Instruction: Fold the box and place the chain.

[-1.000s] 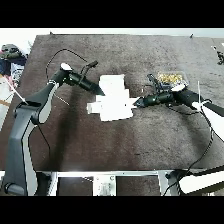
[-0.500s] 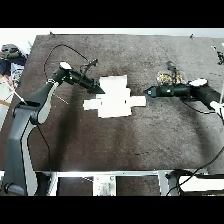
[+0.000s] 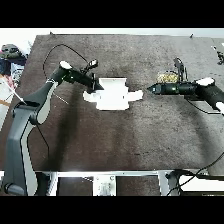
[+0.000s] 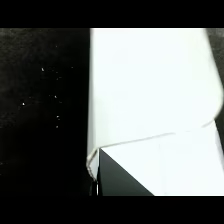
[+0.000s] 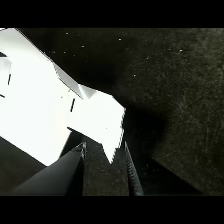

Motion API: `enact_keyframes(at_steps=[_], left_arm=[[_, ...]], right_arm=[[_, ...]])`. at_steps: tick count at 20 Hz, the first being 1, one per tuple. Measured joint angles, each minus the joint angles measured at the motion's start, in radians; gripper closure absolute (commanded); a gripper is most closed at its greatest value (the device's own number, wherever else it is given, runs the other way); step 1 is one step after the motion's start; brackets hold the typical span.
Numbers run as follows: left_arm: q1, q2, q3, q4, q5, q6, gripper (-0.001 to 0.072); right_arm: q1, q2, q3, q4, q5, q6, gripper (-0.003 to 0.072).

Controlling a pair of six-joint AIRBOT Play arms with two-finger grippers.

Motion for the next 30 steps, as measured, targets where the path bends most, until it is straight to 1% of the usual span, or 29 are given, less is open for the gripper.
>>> enact_keyframes(at_steps=[6,7,8,16,17,18,19,24,30], left_arm=[[0.000,0.000,-0.002,0.022,0.035,0.046,0.0697],[0.000,0.000,-0.003,0.023,0.036,0.049,0.0697],[0.000,0.000,-0.003,0.025,0.036,0.053,0.0698],[0.001,-0.003,-0.026,0.031,0.026,0.063,0.0697],[0.001,-0.003,-0.028,0.031,0.026,0.063,0.0697],[0.001,-0.003,-0.029,0.032,0.026,0.063,0.0697],[0.001,-0.003,-0.030,0.032,0.026,0.063,0.0697],[0.001,-0.003,-0.032,0.026,0.026,0.063,0.0697],[0.001,-0.003,-0.032,0.022,0.026,0.063,0.0697]], right_arm=[[0.002,0.000,0.000,-0.001,0.000,-0.048,0.0398],[0.008,0.000,0.000,-0.002,0.000,-0.072,0.0319],[0.018,0.000,0.000,-0.002,0.001,-0.098,0.0258],[0.148,-0.002,0.000,-0.002,-0.025,-0.384,0.0255],[0.160,-0.003,0.000,-0.002,-0.028,-0.416,0.0208],[0.172,-0.003,0.000,-0.002,-0.028,-0.447,0.0008],[0.183,-0.003,0.000,-0.004,-0.030,-0.478,-0.0002],[0.258,-0.011,0.000,-0.066,-0.035,-0.608,-0.0002],[0.353,-0.089,0.000,-0.146,-0.073,-0.706,-0.0001]])
